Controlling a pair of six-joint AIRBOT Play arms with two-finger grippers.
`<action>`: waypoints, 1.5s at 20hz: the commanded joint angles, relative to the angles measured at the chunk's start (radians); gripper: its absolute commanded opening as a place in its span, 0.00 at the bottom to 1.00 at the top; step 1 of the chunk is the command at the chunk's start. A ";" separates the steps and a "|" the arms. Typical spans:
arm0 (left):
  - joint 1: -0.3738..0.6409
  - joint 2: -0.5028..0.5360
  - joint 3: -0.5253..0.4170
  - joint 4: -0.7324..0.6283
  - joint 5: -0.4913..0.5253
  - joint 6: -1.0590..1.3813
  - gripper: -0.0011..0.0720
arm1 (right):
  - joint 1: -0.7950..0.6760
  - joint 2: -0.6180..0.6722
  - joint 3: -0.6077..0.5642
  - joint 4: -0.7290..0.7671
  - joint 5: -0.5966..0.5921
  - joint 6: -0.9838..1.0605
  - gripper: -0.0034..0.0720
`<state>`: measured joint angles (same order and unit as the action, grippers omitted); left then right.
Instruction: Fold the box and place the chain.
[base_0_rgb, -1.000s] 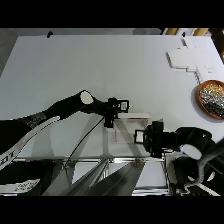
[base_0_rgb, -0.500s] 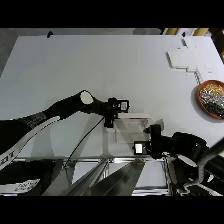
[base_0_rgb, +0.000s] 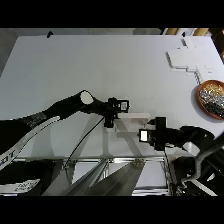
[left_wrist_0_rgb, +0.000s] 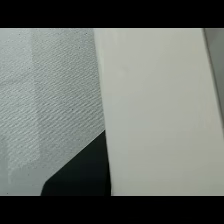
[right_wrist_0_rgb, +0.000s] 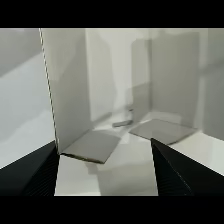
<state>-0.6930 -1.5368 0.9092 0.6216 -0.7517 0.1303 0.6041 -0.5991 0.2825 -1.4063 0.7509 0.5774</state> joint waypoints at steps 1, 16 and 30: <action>0.000 0.000 0.000 0.000 0.000 0.000 0.03 | -0.092 -0.002 0.035 0.061 0.019 -0.092 0.84; 0.000 0.000 0.000 0.000 0.000 0.000 0.03 | -0.403 -0.185 0.056 0.485 0.055 -0.564 0.86; 0.000 0.000 0.000 0.000 0.000 0.000 0.03 | -0.525 -0.358 0.056 0.771 0.101 -0.937 0.86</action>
<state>-0.6926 -1.5372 0.9092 0.6216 -0.7525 0.1299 0.0864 -0.9249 0.3378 -0.7078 0.8318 -0.2943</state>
